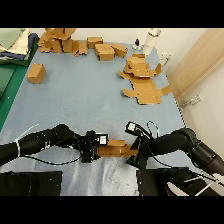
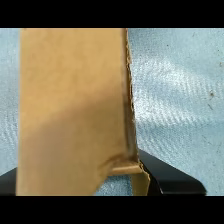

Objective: Fold the box.

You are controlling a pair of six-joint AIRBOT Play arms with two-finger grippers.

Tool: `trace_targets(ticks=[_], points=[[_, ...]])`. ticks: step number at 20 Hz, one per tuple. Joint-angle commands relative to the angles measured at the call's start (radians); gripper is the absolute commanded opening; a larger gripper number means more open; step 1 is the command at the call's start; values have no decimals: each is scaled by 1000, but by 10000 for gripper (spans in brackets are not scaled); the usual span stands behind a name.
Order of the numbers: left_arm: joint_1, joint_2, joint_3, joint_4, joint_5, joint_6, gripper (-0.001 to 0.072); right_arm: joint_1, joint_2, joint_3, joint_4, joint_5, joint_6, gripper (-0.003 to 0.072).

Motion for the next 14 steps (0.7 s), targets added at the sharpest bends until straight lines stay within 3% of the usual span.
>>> trace_targets(ticks=[1,8,12,13,14], points=[[0,0,0,1,0,0,477,0,29,1,192,-45,285,714],[0,0,0,0,0,0,477,0,29,0,219,4,555,712],[0,0,0,0,0,0,477,0,29,1,220,-4,591,701],[0,0,0,0,0,0,477,0,29,1,228,-4,591,643],[0,0,0,0,0,0,477,0,29,2,240,-1,592,399]])
